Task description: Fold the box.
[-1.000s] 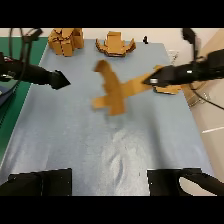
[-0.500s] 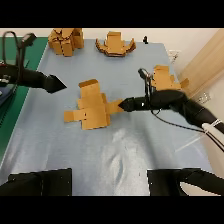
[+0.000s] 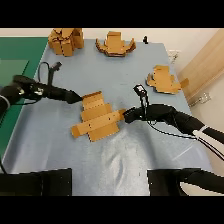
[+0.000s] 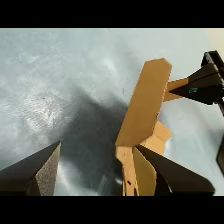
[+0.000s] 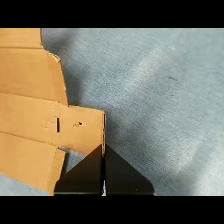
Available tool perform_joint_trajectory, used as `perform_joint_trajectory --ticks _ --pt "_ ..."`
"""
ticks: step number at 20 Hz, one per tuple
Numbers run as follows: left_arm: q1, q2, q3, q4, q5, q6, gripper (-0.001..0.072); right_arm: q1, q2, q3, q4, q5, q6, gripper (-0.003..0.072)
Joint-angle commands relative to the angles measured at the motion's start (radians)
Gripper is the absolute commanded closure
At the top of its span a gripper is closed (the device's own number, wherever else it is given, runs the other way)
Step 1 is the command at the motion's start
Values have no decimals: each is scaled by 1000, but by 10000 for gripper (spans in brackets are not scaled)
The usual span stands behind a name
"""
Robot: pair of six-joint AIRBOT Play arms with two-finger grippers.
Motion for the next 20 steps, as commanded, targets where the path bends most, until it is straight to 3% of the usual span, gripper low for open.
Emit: perform_joint_trajectory --ticks 1,11,12,13,14,18,19,20 --pt "-29 -121 -2 -88 -40 41 26 0 -10 -6 26 20 54 678" --pt "-46 -129 -2 -170 -19 76 28 44 -33 -6 26 81 149 678" --pt "-46 -129 -2 -194 -20 85 128 56 -40 -6 26 82 150 678" --pt "-46 -129 -2 -208 -23 103 288 67 -45 -6 26 82 151 678" --pt "-46 -129 -2 -215 -28 126 316 74 -51 -6 26 84 160 678" --pt "-45 -129 -2 -192 -31 130 316 76 -53 -6 25 89 167 678" --pt "-45 -129 -2 -178 -32 130 467 76 -53 -6 25 89 167 678" --pt "-45 -129 -2 -167 -38 143 542 76 -53 -6 25 91 175 678"
